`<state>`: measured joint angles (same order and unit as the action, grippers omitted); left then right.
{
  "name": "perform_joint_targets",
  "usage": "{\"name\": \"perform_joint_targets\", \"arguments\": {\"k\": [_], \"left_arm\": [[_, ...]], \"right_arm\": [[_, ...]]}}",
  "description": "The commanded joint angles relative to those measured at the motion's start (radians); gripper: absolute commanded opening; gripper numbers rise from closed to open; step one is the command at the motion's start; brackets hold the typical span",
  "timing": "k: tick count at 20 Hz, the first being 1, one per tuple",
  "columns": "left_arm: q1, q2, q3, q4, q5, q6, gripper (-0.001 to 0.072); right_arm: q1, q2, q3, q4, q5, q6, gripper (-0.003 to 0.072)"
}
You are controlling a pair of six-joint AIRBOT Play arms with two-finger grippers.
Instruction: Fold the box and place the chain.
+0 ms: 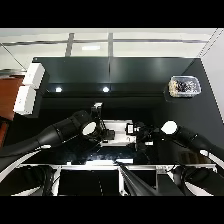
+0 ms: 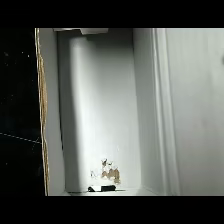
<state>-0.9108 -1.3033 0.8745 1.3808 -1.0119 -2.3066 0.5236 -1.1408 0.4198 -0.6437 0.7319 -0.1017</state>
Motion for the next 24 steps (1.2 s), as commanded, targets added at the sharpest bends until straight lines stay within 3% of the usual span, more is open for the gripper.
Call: {"name": "perform_joint_targets", "arguments": {"k": [1, 5, 24], "left_arm": [[-0.015, -0.011, 0.019, 0.046, -0.022, -0.063, 0.0266], [-0.032, -0.011, 0.045, 0.105, -0.044, -0.111, 0.0229], [-0.032, -0.091, 0.063, 0.111, -0.063, -0.131, 0.0218]], "right_arm": [[0.0, 0.0, 0.0, 0.001, 0.0, 0.0, 0.0352], [0.0, 0.0, 0.0, 0.001, 0.0, 0.0, 0.0352], [0.0, -0.001, 0.0, 0.002, 0.0, 0.0, 0.0352]]}}
